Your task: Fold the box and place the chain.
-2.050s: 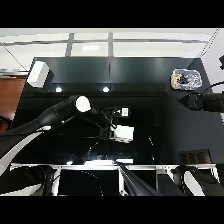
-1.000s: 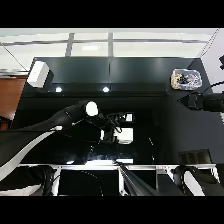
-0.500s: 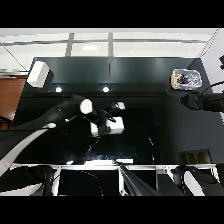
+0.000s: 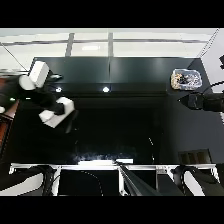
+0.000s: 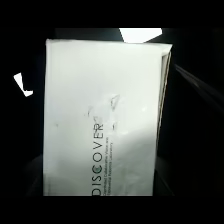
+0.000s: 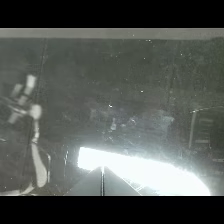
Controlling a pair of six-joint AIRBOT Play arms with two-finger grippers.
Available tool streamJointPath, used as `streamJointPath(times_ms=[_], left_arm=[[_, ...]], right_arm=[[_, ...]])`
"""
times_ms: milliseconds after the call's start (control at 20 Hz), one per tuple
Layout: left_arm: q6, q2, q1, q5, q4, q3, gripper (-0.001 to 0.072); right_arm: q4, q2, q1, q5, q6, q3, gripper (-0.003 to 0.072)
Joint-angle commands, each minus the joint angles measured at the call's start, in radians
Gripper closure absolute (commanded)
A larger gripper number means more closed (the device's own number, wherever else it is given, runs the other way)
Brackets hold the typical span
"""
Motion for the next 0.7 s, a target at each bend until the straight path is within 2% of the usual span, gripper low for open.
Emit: streamJointPath(times_ms=[0, 150, 250, 500, 650], left_arm=[[-0.038, 0.003, 0.248, 0.09, 0.02, 0.0, 0.0483], [-0.035, -0.022, 0.337, 0.263, 0.019, 0.007, 0.0483], [0.018, -0.075, 0.344, 0.32, 0.019, 0.04, 0.0483], [0.074, -0.253, 0.335, 0.349, 0.021, 0.203, 0.0483], [0.078, -0.311, 0.335, 0.32, 0.02, 0.283, 0.0483]], right_arm=[[0.001, 0.0, 0.0, 0.0, -0.001, 0.001, 0.0676], [0.001, 0.0, 0.0, -0.007, 0.0, 0.001, 0.0675], [0.001, 0.0, 0.0, -0.011, 0.0, 0.001, 0.0676], [0.001, 0.0, 0.0, -0.026, 0.008, 0.001, 0.0676], [0.001, 0.0, 0.0, -0.027, 0.008, 0.001, 0.0676]])
